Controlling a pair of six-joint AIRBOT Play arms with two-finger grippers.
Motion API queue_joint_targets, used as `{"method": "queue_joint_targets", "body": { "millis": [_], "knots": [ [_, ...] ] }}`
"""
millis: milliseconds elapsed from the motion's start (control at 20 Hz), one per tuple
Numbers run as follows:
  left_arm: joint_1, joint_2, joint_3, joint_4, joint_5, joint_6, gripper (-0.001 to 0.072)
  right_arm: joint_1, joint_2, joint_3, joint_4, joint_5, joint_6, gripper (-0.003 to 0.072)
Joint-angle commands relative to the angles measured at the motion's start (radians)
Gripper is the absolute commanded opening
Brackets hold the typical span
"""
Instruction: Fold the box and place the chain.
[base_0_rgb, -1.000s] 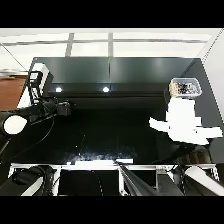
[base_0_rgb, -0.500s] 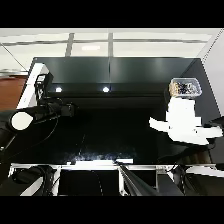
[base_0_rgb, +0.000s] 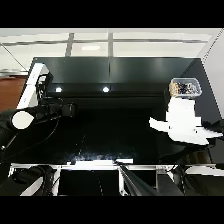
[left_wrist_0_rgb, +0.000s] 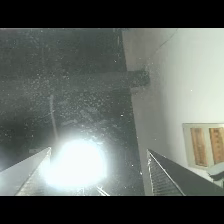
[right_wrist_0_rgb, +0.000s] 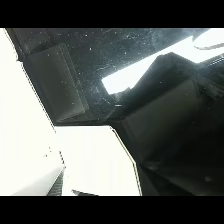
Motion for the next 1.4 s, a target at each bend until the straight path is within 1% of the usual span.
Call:
{"method": "queue_joint_targets", "body": {
  "millis": [0,50,150,200,300,350,600,800,900,1000,1100,1200,1350],
  "knots": [
    [-0.001,-0.001,0.0,-0.004,-0.001,0.0,0.0708,0.002,0.001,0.006,0.0,0.0,-0.001,0.0369],
    [-0.001,-0.001,0.0,-0.003,-0.001,0.0,0.0708,0.002,0.007,0.012,0.008,-0.002,-0.003,0.0353],
    [-0.001,-0.001,0.0,-0.003,-0.001,0.001,0.0708,0.002,0.021,0.029,0.034,-0.002,-0.011,0.035],
    [-0.001,-0.001,0.0,-0.003,-0.001,0.001,0.0708,0.002,0.028,0.032,0.046,-0.001,-0.018,0.0237],
    [-0.001,-0.001,0.0,-0.003,-0.001,0.001,0.0708,0.002,0.031,0.032,0.062,0.019,-0.039,0.0045],
    [-0.001,-0.001,0.0,-0.004,-0.001,0.001,0.0708,0.002,0.032,0.032,0.069,0.029,-0.042,0.0021],
    [-0.001,-0.001,0.0,-0.004,-0.001,0.001,0.0707,0.048,0.066,0.025,0.124,0.051,-0.064,0.0021],
    [-0.001,-0.001,0.0,-0.003,-0.004,0.001,0.0707,0.15,0.12,-0.023,0.161,0.05,-0.039,0.0021],
    [0.0,-0.001,0.0,0.029,0.011,0.011,0.0708,0.184,0.145,-0.058,0.229,0.058,-0.006,0.0021],
    [0.0,-0.001,0.0,0.034,0.026,0.011,0.0707,0.22,0.189,-0.108,0.306,0.069,-0.003,0.0021],
    [0.0,-0.001,0.0,0.032,0.044,0.011,0.0707,0.27,0.252,-0.166,0.335,0.063,0.012,0.0021],
    [-0.001,-0.001,0.0,0.018,0.051,0.011,0.0707,0.34,0.318,-0.222,0.352,0.027,0.072,0.0021],
    [-0.001,-0.007,0.0,-0.055,0.054,0.011,0.0707,0.48,0.409,-0.275,0.454,0.0,0.101,0.0021]
  ]
}}
